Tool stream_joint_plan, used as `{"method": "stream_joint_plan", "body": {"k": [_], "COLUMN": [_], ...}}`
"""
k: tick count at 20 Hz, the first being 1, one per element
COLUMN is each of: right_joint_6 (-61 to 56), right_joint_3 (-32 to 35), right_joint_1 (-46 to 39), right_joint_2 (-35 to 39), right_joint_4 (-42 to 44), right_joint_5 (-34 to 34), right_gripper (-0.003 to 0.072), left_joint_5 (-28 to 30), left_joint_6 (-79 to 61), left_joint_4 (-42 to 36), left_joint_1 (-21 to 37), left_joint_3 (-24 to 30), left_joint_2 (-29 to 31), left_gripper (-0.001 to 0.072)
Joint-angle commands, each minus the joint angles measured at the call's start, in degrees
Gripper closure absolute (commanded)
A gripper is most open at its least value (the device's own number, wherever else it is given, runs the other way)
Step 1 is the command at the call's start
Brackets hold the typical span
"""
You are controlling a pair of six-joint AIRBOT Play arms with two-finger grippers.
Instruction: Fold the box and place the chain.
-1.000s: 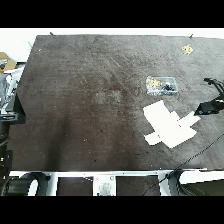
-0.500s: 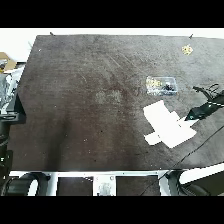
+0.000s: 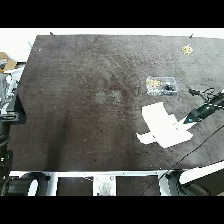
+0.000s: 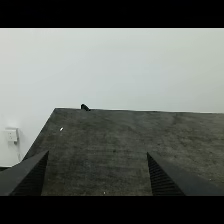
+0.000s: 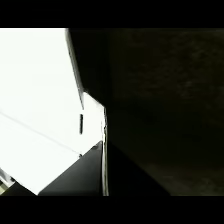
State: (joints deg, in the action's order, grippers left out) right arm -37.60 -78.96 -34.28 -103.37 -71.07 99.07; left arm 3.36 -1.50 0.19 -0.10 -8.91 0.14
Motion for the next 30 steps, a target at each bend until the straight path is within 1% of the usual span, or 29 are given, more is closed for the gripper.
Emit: {"method": "stream_joint_plan", "body": {"k": [1, 3, 6, 8, 10, 12, 14, 15, 16, 17, 18, 21, 23, 25, 27, 30], "right_joint_6": [0.33, 0.74, 2.8, 3.56, 5.18, 7.74, 9.55, 9.57, 9.6, 9.55, 9.35, 8.87, 8.85, 7.82, 7.93, 9.51], "right_joint_3": [0.85, 6.21, 17.38, 24.9, 32.39, 38.03, 38.97, 38.95, 38.49, 37.05, 35.26, 29.68, 29.22, 30.05, 30.21, 30.14], "right_joint_1": [0.04, 0.52, 3.19, 6.58, 12.07, 19.28, 26.47, 29.75, 32.46, 34.71, 36.39, 39.8, 40.02, 39.98, 40.0, 39.95], "right_joint_2": [1.95, 6.01, 13.09, 16.96, 20.35, 23.26, 23.34, 23.28, 22.75, 21.44, 19.78, 14.8, 13.4, 13.35, 13.35, 13.38], "right_joint_4": [8.15, 18.32, 28.57, 36.7, 45.31, 54.07, 59.71, 62.29, 64.54, 65.29, 65.33, 65.31, 64.59, 62.82, 61.55, 61.24], "right_joint_5": [2.95, 1.25, -6.43, -11.43, -18.56, -28.04, -37.09, -42.69, -46.18, -47.34, -47.06, -47.1, -48.06, -51.49, -51.52, -51.49], "right_gripper": [0.0684, 0.0684, 0.0685, 0.0685, 0.0685, 0.0685, 0.0685, 0.0685, 0.0685, 0.0686, 0.0685, 0.0685, 0.0685, 0.0686, 0.0685, 0.0685], "left_joint_5": [0.02, -0.02, -0.57, -1.44, -3.48, -7.96, -10.1, -11.06, -12.63, -14.75, -16.68, -21.66, -25.97, -32.26, -39.6, -53.51], "left_joint_6": [0.0, 0.0, -0.02, 0.0, 0.0, 0.09, 2.54, 4.02, 5.33, 6.21, 6.71, 11.43, 13.94, 16.68, 22.67, 36.24], "left_joint_4": [0.0, 0.0, 0.0, 0.0, 0.0, -0.04, -0.83, -0.83, -0.85, -0.83, -0.85, -0.81, -0.72, 0.81, 6.58, 21.57], "left_joint_1": [0.02, 0.02, 0.04, 0.04, 0.02, 0.04, 0.04, 0.04, 0.04, 0.02, 0.04, 0.04, 0.04, 0.04, 0.04, 0.04], "left_joint_3": [0.04, 0.02, 0.02, -0.15, -0.28, -0.37, -1.14, -2.1, -3.67, -5.79, -8.15, -17.44, -23.91, -31.69, -39.74, -52.98], "left_joint_2": [-0.04, -0.04, -0.04, -0.04, -0.04, -0.04, -1.38, -3.19, -6.08, -9.92, -14.38, -30.67, -40.72, -51.52, -61.24, -74.29], "left_gripper": [0.0009, 0.0009, 0.0009, 0.0009, 0.0009, 0.001, 0.001, 0.001, 0.001, 0.001, 0.001, 0.001, 0.001, 0.001, 0.001, 0.001]}}
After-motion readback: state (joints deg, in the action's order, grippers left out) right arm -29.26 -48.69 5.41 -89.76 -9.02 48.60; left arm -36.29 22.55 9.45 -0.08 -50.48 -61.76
